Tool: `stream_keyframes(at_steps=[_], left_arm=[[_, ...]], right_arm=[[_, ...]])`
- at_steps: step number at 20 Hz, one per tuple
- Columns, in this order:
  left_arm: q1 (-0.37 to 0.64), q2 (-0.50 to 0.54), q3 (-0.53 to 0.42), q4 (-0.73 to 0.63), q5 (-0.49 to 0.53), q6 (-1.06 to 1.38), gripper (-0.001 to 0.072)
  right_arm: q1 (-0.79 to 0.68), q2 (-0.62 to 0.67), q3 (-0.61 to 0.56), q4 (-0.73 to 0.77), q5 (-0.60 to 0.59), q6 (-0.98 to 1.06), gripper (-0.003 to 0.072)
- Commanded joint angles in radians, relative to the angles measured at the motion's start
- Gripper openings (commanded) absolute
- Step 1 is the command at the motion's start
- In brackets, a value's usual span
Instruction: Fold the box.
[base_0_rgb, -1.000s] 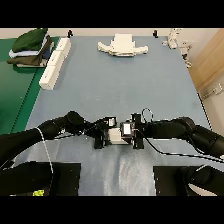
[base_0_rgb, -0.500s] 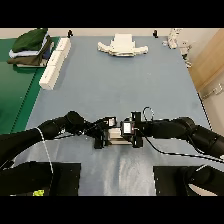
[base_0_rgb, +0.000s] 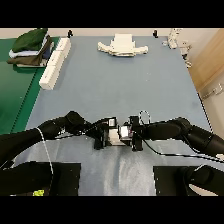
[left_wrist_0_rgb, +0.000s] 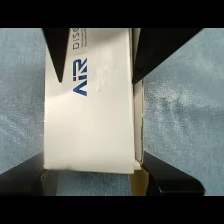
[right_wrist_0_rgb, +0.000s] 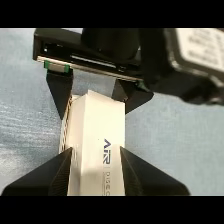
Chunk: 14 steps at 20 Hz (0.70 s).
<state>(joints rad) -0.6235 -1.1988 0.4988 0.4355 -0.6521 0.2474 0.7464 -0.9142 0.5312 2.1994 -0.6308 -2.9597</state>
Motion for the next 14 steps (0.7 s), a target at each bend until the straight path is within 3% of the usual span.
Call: stream_keyframes(at_steps=[1, 6, 10, 12, 13, 14], left_arm=[[0.000, 0.000, 0.000, -0.002, 0.006, -0.002, 0.0512], [0.000, 0.000, 0.000, -0.002, 0.006, -0.002, 0.0512], [0.000, 0.000, 0.000, -0.002, 0.006, -0.002, 0.0512], [0.000, 0.000, 0.000, -0.002, 0.006, -0.002, 0.0512], [0.000, 0.000, 0.000, -0.002, 0.006, -0.002, 0.0512], [0.000, 0.000, 0.000, -0.002, 0.006, -0.002, 0.0512]], right_arm=[[0.004, 0.000, 0.000, 0.015, -0.029, 0.001, 0.0468], [0.003, 0.090, 0.002, 0.040, -0.027, 0.030, 0.0469], [-0.018, 0.131, 0.002, 0.051, -0.024, 0.315, 0.0454], [-0.024, 0.130, -0.008, 0.103, 0.003, 0.434, 0.0290], [-0.024, 0.130, -0.023, 0.143, 0.042, 0.488, 0.0058], [-0.023, 0.130, -0.045, 0.187, 0.092, 0.530, 0.0010]])
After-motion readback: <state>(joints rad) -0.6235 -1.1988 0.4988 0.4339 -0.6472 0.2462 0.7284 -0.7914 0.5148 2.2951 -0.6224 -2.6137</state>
